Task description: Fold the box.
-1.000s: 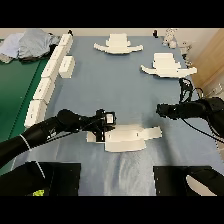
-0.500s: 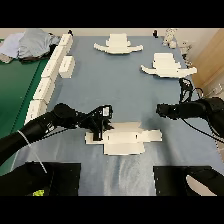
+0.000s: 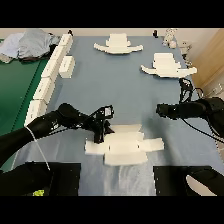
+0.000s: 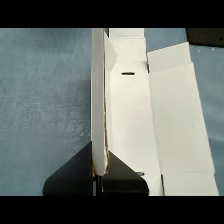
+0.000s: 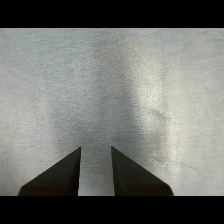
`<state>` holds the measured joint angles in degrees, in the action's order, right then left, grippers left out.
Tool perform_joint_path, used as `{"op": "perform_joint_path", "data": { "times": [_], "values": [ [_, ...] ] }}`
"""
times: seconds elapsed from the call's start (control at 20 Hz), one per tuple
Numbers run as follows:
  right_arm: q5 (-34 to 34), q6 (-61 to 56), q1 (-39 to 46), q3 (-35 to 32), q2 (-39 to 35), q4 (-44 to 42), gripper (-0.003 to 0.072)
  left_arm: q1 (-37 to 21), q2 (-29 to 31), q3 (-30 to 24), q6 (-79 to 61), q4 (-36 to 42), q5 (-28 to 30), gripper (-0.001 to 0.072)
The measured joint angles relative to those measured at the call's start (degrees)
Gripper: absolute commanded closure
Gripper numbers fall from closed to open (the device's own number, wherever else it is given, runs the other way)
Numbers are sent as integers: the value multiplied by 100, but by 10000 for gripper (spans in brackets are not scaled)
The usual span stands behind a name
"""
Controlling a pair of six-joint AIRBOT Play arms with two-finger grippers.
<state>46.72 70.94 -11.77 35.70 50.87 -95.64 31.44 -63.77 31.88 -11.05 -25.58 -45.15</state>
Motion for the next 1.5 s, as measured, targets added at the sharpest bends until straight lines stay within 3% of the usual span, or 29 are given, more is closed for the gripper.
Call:
{"op": "perform_joint_path", "data": {
  "times": [0.2,0.35,0.5,0.7,1.1,1.3,1.5],
  "values": [
    [2,0,-2,0,0,-59,383,24,9,-4,2,-122,-184,697],
    [2,0,-2,0,0,-79,383,42,313,-2,-76,-114,-11,698],
    [2,0,-2,0,0,-79,383,111,824,-35,-190,-105,446,699],
    [4,0,-2,0,0,-83,383,625,1283,-299,-389,-92,1294,699],
    [-13,0,-4,0,0,-87,383,1526,1252,-1054,-409,87,2756,697],
    [-17,0,-4,0,0,-87,383,1611,1189,-1158,-400,175,2938,695],
    [-15,0,-7,0,0,-122,385,1641,1220,-1189,-251,177,2516,696]
  ]
}}
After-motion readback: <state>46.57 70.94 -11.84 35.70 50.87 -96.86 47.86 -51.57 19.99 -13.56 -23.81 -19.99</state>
